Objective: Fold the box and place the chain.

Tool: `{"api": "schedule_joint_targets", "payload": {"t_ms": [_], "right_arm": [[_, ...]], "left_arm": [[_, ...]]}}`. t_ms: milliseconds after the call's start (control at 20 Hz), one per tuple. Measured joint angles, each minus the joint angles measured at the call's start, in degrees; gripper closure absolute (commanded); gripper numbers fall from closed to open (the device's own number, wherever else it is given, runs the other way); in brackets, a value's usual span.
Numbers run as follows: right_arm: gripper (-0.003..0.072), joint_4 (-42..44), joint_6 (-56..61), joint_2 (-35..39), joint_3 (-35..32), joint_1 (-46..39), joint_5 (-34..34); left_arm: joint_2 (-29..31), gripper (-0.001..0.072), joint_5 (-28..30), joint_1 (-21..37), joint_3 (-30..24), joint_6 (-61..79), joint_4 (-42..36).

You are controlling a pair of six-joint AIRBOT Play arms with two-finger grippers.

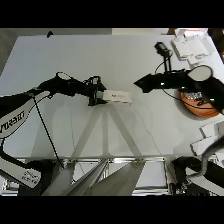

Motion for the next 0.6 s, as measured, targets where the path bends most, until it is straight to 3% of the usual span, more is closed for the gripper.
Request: {"api": "schedule_joint_targets", "payload": {"t_ms": [300, 600], "right_arm": [[0.0675, -26.36, 12.55, 5.46, 0.0, -9.62, 6.03], [0.0675, -34.88, 16.35, 6.27, 0.02, -14.21, 9.53]], "left_arm": [[0.0, 0.0332, -0.11, 0.0, 0.0, 0.02, 0.09], [0.0, 0.0337, -0.11, 0.0, 0.0, 0.04, 0.07]]}}
